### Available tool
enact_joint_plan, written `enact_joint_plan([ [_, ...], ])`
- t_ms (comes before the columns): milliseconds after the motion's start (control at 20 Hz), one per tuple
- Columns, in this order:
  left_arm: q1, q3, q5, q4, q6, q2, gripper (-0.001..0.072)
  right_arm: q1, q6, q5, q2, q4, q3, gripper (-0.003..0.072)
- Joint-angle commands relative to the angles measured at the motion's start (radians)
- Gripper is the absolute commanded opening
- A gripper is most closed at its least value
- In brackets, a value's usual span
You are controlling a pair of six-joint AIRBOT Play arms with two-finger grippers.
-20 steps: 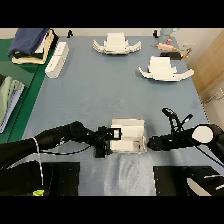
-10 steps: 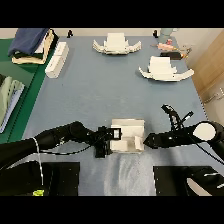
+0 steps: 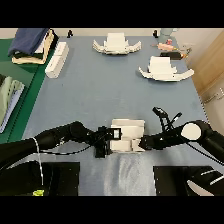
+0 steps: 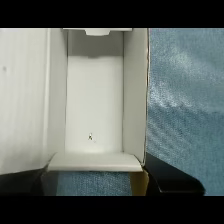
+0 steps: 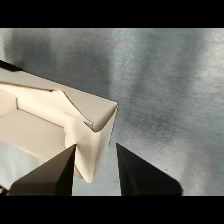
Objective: Fold the box.
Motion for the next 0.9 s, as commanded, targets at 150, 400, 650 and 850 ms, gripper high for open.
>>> enact_joint_plan([
  [150,0.0,0.0,0.0,0.0,0.0,0.0,0.0405,0.228,0.365,0.022,-0.148,-0.299,0.139,0.0357],
  [400,0.0,0.0,0.0,0.0,0.0,0.0,0.0406,0.351,0.627,0.156,-0.302,-0.442,0.281,0.0357],
  [650,0.0,0.0,0.0,0.0,0.0,0.0,0.0405,0.412,0.783,0.163,-0.401,-0.459,0.346,0.0297],
  [850,0.0,0.0,0.0,0.0,0.0,0.0,0.0406,0.424,0.865,0.211,-0.431,-0.489,0.349,0.0227],
])
